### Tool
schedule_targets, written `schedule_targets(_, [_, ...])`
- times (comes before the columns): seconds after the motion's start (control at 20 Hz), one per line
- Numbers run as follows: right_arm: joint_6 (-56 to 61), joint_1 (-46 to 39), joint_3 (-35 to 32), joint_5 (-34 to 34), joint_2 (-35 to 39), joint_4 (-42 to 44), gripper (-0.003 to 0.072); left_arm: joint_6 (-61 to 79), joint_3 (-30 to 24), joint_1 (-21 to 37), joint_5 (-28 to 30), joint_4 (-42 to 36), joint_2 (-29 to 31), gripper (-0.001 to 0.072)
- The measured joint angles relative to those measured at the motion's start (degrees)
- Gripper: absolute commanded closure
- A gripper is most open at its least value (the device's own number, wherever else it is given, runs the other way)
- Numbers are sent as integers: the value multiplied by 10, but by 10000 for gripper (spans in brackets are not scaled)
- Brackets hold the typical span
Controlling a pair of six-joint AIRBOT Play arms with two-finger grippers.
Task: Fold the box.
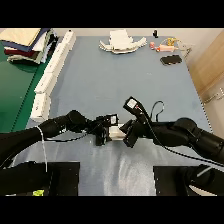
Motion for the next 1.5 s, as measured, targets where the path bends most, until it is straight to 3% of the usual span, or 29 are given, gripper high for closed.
schedule_targets(0.2, [26, 6, -72, 72, 42, 23, 685, 0, 0, 0, 0, 0, 0, 305])
schedule_targets(0.85, [67, 47, -188, 214, 57, 37, 684, 0, 0, 0, -1, 0, 0, 305])
schedule_targets(1.5, [98, 60, -203, 239, 32, 38, 685, 0, 0, 0, 0, 0, 0, 305])
